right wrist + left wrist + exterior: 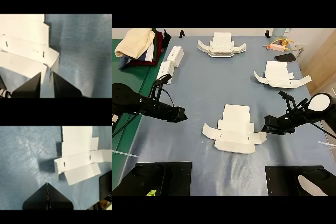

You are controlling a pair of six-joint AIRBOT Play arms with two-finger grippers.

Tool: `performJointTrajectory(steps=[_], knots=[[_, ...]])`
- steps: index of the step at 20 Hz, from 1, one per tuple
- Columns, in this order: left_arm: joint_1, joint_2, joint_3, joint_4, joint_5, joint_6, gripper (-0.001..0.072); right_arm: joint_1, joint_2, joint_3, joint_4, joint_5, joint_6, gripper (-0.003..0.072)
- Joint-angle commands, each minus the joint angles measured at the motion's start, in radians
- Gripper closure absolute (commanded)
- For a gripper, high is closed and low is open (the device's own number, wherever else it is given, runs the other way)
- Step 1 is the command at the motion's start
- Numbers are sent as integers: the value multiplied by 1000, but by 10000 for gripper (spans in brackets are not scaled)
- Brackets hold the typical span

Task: Fold the box.

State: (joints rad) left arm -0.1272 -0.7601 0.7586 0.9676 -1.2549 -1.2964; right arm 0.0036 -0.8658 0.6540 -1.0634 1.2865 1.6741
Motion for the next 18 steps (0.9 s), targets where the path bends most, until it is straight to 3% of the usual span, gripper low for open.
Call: performJointTrajectory(steps=[1,5,11,18], knots=[[9,5,-6,3,10,6,694,36,-6,-11,-65,-27,106,447],[9,5,-6,3,15,6,695,36,-20,-11,-241,20,203,443],[9,4,-6,-3,13,6,695,36,-45,-14,-195,16,199,443],[8,-13,-6,-7,-11,6,695,84,-185,-14,-72,-4,93,468]])
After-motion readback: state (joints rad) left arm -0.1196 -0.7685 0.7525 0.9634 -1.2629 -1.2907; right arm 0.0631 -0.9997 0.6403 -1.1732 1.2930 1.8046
